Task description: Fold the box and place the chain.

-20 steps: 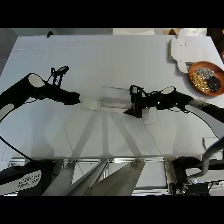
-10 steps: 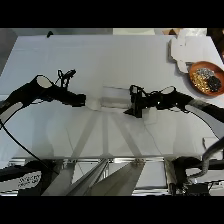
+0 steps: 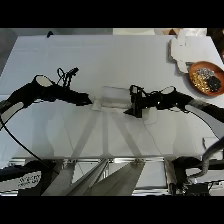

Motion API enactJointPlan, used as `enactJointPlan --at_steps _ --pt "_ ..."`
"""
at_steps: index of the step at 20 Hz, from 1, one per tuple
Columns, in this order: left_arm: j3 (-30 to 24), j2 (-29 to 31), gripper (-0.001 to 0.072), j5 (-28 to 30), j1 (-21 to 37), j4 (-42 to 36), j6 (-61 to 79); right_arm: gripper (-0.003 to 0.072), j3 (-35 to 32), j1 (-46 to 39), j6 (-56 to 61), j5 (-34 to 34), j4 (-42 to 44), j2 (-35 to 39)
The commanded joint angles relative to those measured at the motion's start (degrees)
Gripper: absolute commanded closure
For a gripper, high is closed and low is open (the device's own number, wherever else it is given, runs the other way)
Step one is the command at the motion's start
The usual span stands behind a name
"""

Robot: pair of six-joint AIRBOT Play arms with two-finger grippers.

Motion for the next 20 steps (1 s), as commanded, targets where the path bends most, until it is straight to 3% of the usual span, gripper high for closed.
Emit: enactJointPlan --at_steps 1,4,10,15,20 --pt "0.0 0.0 0.0705 2.4 0.3 6.1 -0.2 0.0230 0.0 0.0 0.0 0.0 0.0 0.0" --pt "0.0 -0.3 0.0705 2.1 0.6 10.6 -2.4 0.0230 0.0 0.0 0.0 0.0 0.0 0.0" --pt "-0.1 -2.1 0.0706 1.2 0.4 7.6 -2.5 0.0230 0.0 0.0 0.0 0.0 0.0 0.0" --pt "-0.1 -2.7 0.0705 -0.7 0.0 0.6 0.4 0.0230 0.0 0.0 0.0 0.0 0.0 0.0" --pt "-0.1 -3.4 0.0703 1.3 -0.6 7.3 -2.2 0.0230 0.0 0.0 0.0 0.0 0.0 0.0"
